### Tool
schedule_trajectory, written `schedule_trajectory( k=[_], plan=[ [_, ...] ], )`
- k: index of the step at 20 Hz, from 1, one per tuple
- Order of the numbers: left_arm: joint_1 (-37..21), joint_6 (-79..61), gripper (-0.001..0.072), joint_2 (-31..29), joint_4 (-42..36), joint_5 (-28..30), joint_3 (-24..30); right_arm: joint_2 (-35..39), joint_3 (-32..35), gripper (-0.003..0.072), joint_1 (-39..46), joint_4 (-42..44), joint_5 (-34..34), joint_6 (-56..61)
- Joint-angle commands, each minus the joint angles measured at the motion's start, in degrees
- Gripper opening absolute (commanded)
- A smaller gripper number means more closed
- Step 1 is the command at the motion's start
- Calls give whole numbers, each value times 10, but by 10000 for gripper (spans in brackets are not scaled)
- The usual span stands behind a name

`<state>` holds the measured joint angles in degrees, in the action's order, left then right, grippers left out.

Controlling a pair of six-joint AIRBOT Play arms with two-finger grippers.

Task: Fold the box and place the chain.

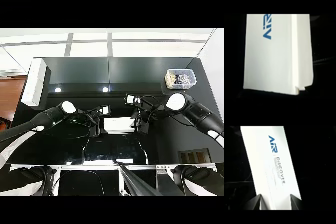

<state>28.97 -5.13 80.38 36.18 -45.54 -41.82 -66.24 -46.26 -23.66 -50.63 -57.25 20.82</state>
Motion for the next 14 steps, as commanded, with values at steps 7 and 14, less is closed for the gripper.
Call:
schedule_trajectory(
  k=[7,14],
  plan=[
    [0,0,400,0,0,0,0,0,0,240,0,2,1,0],
    [0,0,400,0,0,0,0,0,0,279,0,-5,-9,0]
  ],
)
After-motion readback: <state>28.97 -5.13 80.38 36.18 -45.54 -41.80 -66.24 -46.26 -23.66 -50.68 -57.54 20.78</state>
